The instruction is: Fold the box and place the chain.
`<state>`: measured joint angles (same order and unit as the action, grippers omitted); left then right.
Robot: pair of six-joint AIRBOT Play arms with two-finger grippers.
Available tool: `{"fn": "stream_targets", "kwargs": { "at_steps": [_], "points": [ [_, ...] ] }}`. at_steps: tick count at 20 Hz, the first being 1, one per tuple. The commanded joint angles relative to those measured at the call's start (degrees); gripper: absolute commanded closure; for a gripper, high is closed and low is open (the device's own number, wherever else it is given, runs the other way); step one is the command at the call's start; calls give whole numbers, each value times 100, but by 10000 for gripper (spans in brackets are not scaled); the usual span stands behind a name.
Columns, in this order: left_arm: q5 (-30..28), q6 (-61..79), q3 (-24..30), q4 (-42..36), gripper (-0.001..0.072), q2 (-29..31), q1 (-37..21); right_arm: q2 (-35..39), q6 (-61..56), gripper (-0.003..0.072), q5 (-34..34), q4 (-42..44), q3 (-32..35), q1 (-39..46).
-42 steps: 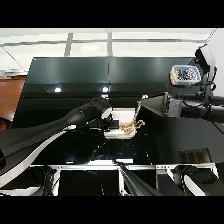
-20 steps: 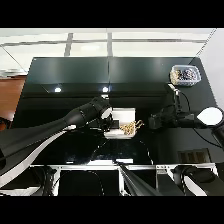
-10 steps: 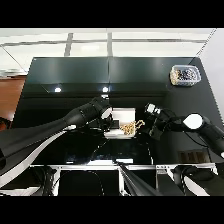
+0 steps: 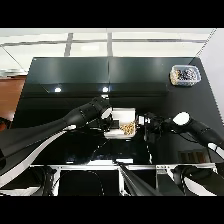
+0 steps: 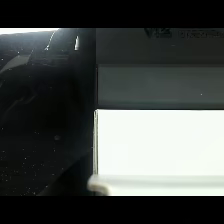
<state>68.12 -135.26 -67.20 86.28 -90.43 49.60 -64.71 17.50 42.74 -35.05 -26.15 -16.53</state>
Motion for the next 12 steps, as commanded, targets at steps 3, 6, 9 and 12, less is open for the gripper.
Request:
{"fn": "stream_targets", "kwargs": {
  "at_steps": [3,6,9,12],
  "points": [
    [4,0,-2,0,676,-4,4,-166,240,-27,-404,55,-4,-173],
    [4,0,-2,0,676,-2,4,-166,131,-20,-448,50,-4,-162],
    [4,0,-2,0,676,-4,4,-166,-216,397,-444,-76,-4,-162],
    [4,0,-2,-2,676,-2,4,-151,-920,674,-439,-743,-4,-162]
  ]
}}
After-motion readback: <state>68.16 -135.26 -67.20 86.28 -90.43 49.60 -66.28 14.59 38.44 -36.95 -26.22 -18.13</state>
